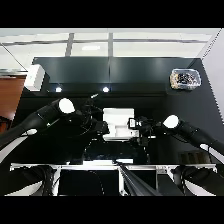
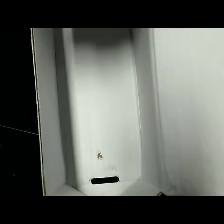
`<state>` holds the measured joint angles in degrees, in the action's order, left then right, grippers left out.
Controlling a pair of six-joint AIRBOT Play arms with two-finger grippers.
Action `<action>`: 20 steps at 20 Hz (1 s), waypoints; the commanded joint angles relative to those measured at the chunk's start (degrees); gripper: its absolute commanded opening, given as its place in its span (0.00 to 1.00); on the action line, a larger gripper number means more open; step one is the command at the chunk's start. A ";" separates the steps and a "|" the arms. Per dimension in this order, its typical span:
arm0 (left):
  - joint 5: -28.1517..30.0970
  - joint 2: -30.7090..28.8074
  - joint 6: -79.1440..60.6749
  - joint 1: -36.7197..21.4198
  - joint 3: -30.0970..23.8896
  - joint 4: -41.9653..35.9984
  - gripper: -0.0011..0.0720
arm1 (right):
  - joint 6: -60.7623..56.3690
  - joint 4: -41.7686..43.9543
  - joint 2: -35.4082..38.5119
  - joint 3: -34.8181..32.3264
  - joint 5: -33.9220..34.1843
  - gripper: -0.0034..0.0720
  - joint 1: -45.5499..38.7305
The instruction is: Fold the box and place the chain.
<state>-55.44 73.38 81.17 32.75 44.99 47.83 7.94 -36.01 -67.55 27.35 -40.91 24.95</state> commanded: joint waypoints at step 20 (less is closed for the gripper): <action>-4.92 9.20 46.69 17.99 13.38 35.43 0.61 | 0.04 0.00 0.02 0.00 0.11 0.30 0.04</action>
<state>-59.51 82.19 124.33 49.43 57.93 82.48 7.99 -36.01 -67.55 27.35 -40.88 24.97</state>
